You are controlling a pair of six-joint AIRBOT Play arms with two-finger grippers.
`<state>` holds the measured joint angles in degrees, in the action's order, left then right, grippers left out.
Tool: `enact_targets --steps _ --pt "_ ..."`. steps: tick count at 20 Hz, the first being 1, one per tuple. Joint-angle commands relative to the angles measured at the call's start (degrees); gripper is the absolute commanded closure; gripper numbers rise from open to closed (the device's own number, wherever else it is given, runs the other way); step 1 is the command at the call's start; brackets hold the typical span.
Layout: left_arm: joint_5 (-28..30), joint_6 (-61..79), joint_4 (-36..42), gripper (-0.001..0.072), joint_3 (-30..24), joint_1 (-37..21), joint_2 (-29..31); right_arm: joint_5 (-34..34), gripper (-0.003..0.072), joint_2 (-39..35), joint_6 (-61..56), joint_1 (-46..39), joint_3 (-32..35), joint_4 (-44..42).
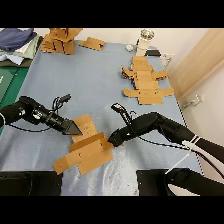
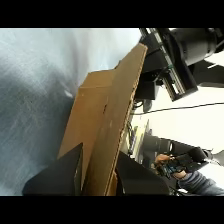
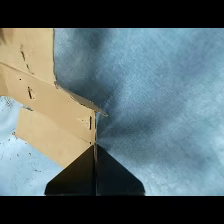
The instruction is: Fold the box.
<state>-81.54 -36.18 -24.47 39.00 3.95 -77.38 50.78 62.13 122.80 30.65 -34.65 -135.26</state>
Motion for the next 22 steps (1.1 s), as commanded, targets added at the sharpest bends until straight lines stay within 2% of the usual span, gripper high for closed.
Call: enact_targets --steps 1,5,10,17,22 --pt "-2.43 0.37 0.22 0.0458 -0.02 -1.79 -0.07 0.04 0.0682 -0.04 -0.92 0.04 -0.02 0.94" --pt "-2.27 1.14 0.17 0.0457 -0.04 -2.60 -0.07 0.09 0.0682 -0.04 -1.84 0.04 0.00 0.92" --pt "4.24 1.33 -0.42 0.0457 -0.04 -2.95 -0.07 1.18 0.0682 -0.04 -6.25 0.07 0.04 0.85" --pt "6.12 3.02 0.31 0.0457 -0.59 -2.47 -0.07 -1.86 0.0683 -0.04 -8.68 1.44 2.10 -0.94" --pt "6.16 3.93 0.44 0.0458 -0.63 0.02 -0.07 -3.52 0.0682 -0.04 -8.98 1.75 2.12 -0.87"
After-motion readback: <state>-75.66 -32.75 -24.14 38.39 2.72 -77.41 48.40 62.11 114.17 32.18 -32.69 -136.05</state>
